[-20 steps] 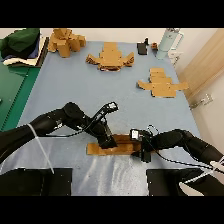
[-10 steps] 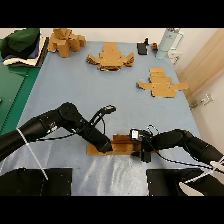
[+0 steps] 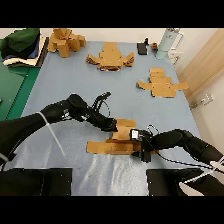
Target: Fold the box.
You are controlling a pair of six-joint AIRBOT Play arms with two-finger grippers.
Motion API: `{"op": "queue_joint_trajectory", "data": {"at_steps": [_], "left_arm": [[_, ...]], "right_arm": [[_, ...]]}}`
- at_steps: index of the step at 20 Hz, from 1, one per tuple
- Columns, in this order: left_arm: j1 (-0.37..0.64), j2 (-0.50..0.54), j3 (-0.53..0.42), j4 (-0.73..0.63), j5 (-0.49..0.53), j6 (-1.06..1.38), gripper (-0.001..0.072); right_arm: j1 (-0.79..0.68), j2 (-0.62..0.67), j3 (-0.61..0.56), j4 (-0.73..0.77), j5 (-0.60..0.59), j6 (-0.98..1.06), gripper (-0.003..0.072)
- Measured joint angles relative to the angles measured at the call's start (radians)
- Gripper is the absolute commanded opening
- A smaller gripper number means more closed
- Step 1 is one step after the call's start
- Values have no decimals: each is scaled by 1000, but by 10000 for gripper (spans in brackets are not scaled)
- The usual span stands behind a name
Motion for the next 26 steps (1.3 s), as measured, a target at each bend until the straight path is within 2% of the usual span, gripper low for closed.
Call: {"op": "queue_joint_trajectory", "data": {"at_steps": [7,16,20,23,26], "left_arm": [[18,-138,29,29,-69,-4,13],[20,-167,40,34,-138,49,13],[92,-105,54,-5,-202,140,12],[179,-2,38,-14,-225,204,12],[235,129,-23,-8,-227,311,12]], "right_arm": [[0,0,0,0,0,0,540],[0,0,0,-2,-1,0,540],[0,0,0,-1,-1,1,540],[0,0,0,-1,-1,1,539],[0,0,0,0,-1,0,540]]}}
